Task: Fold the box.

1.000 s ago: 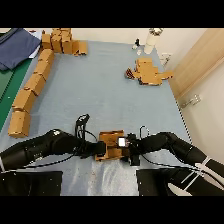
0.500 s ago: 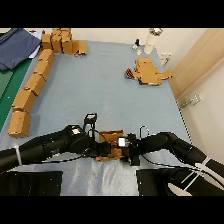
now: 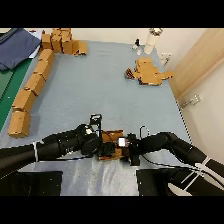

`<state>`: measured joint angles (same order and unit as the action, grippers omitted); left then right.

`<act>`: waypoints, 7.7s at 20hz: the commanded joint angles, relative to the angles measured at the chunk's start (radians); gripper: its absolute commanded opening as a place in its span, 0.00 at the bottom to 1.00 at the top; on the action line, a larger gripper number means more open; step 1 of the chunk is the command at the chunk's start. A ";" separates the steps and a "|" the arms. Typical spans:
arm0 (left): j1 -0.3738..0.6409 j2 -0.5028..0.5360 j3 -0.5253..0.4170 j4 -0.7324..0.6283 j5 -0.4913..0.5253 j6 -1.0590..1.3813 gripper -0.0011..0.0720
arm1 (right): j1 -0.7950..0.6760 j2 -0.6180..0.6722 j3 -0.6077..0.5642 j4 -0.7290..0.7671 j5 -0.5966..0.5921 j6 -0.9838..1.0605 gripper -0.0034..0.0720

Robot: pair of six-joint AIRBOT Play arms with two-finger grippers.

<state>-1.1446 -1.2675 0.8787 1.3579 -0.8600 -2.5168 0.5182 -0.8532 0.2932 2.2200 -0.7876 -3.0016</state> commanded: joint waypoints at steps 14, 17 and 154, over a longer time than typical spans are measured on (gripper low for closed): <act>-0.051 -0.116 0.101 0.087 -0.112 -0.072 0.78 | 0.001 0.000 0.001 -0.002 0.000 0.000 0.81; -0.053 -0.116 0.101 0.086 -0.112 -0.082 0.31 | 0.001 0.000 0.001 -0.002 0.000 0.000 0.81; 0.060 0.139 -0.375 -0.400 0.513 1.897 0.58 | 0.001 0.000 0.001 -0.003 0.000 0.000 0.81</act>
<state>-1.0851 -1.1278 0.5030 0.9562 -0.3462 -0.6209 0.5182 -0.8532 0.2928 2.2173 -0.7872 -3.0016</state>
